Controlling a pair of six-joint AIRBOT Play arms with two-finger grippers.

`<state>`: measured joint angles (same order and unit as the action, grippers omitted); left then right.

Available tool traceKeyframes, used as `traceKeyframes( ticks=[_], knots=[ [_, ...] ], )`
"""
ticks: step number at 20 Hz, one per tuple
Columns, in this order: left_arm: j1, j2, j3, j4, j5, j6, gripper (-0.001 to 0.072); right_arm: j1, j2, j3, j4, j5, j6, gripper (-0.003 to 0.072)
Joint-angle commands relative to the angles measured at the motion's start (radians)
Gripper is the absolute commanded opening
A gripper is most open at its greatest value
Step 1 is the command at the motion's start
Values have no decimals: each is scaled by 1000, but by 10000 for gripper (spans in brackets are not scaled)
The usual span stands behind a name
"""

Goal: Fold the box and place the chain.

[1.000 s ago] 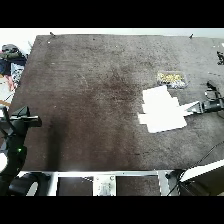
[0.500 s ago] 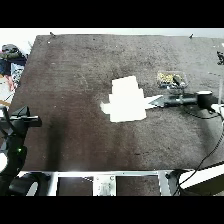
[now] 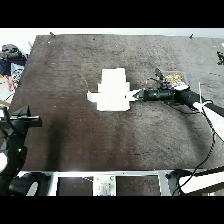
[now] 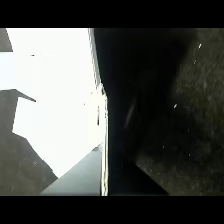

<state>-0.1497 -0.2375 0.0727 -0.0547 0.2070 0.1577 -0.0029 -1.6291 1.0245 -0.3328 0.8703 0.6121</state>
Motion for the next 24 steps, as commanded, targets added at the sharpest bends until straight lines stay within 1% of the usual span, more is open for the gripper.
traceKeyframes(
  ticks=[1,2,4,5,6,7,8,9,10,12,14,16,18,20,21,23,24],
  knots=[
    [0,0,0,-2,-168,-1,11,48,3,0,0,-64,-2,8],
    [0,0,0,-1,-230,1,16,63,3,0,0,-68,-10,8],
    [0,0,25,-3,-372,27,693,87,3,0,-1,-97,-10,8],
    [0,-1,55,-16,-432,28,611,93,3,0,-1,-100,-11,9],
    [0,-3,91,-16,-470,45,591,93,3,0,-1,-98,-13,9],
    [0,-21,134,-17,-475,55,591,93,3,-1,-1,-98,-13,9],
    [0,-56,175,-17,-464,52,591,93,3,-1,-1,-98,-13,9],
    [0,-119,222,-23,-458,52,591,93,3,-1,-1,-97,-13,9],
    [0,-195,269,-34,-463,50,590,93,3,-1,-1,-97,-13,9],
    [0,-393,386,-34,-532,24,589,93,3,-1,-1,-97,-13,9],
    [0,-607,526,-35,-610,-8,589,93,3,-1,-1,-97,-13,9],
    [0,-802,668,-30,-662,-67,590,93,3,-1,-4,-97,-16,9],
    [0,-969,806,5,-711,-125,589,93,3,-1,-5,-100,-18,10],
    [0,-1128,960,143,-765,-289,589,93,3,-1,-4,-100,-17,10],
    [0,-1204,1047,262,-802,-407,589,93,3,-1,-4,-100,-17,10],
    [0,-1346,1233,496,-929,-648,589,93,3,-1,-4,-100,-18,10],
    [0,-1412,1322,565,-999,-722,589,93,3,-1,-4,-100,-18,10]
  ],
)
